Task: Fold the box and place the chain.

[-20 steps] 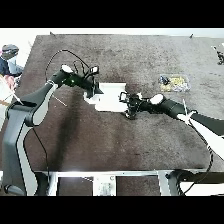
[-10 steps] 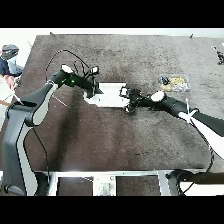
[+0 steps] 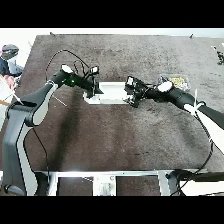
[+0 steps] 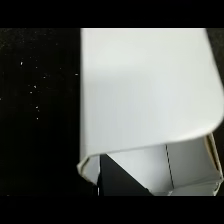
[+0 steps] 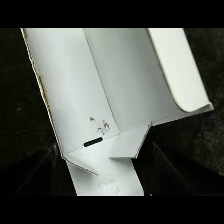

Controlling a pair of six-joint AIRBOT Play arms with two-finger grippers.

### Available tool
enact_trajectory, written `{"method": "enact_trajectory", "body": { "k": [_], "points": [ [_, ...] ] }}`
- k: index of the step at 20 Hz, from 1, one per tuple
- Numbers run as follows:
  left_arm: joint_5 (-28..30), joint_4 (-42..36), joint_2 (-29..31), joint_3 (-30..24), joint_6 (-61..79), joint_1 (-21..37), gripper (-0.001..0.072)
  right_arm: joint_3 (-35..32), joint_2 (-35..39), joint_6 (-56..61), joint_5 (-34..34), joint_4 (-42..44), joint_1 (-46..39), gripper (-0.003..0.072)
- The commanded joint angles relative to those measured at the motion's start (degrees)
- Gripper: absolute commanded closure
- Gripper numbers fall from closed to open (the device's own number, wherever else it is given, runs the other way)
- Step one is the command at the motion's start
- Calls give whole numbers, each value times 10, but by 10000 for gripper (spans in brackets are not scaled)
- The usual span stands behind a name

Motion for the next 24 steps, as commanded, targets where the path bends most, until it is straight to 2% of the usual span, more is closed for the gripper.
{"method": "enact_trajectory", "body": {
  "k": [1,7,11,21,24],
  "points": [
    [0,0,0,0,0,0,698,29,-22,-2,37,0,-16,-19],
    [0,0,0,0,0,0,697,88,-76,-6,76,0,-21,-34],
    [1,0,0,0,0,0,697,137,-114,-6,156,0,-40,-34],
    [3,0,0,0,0,0,697,238,-199,-10,259,0,-43,-28],
    [3,0,0,0,0,0,698,251,-222,-13,268,0,-43,-27]
  ]
}}
